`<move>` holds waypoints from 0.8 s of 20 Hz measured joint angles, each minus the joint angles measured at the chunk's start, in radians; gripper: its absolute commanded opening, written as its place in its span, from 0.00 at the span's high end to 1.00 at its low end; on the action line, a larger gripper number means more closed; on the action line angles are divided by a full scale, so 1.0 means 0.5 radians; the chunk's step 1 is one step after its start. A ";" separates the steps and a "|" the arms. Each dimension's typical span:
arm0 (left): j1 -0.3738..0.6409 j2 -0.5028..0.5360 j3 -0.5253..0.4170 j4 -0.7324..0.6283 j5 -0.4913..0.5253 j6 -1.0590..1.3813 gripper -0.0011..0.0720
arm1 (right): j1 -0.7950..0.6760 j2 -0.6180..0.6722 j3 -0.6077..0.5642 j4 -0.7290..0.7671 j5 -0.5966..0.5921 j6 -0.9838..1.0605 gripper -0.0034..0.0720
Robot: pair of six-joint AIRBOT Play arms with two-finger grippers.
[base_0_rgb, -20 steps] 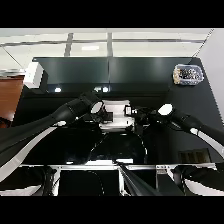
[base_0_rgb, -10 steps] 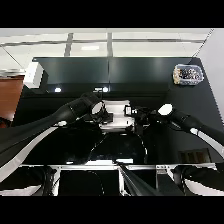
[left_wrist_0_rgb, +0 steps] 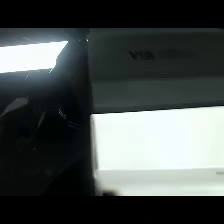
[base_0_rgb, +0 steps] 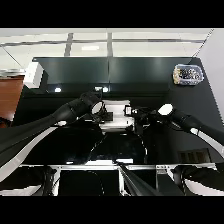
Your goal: Fold the box and place the chain.
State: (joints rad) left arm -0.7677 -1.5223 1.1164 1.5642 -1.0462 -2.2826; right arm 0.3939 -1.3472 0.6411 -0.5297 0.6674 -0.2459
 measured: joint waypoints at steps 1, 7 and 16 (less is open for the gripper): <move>0.002 0.000 0.000 -0.001 0.002 0.004 0.95 | 0.001 0.000 0.000 0.000 -0.001 0.000 0.41; 0.001 0.000 0.004 -0.059 0.031 0.011 0.50 | 0.001 0.000 0.000 0.002 -0.002 -0.001 0.41; 0.001 -0.026 0.005 -0.025 0.028 0.004 0.51 | 0.001 0.000 0.000 0.002 -0.002 0.000 0.41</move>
State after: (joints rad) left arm -0.7673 -1.5352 1.1191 1.5517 -1.0321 -2.2807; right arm 0.3943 -1.3472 0.6411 -0.5289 0.6662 -0.2459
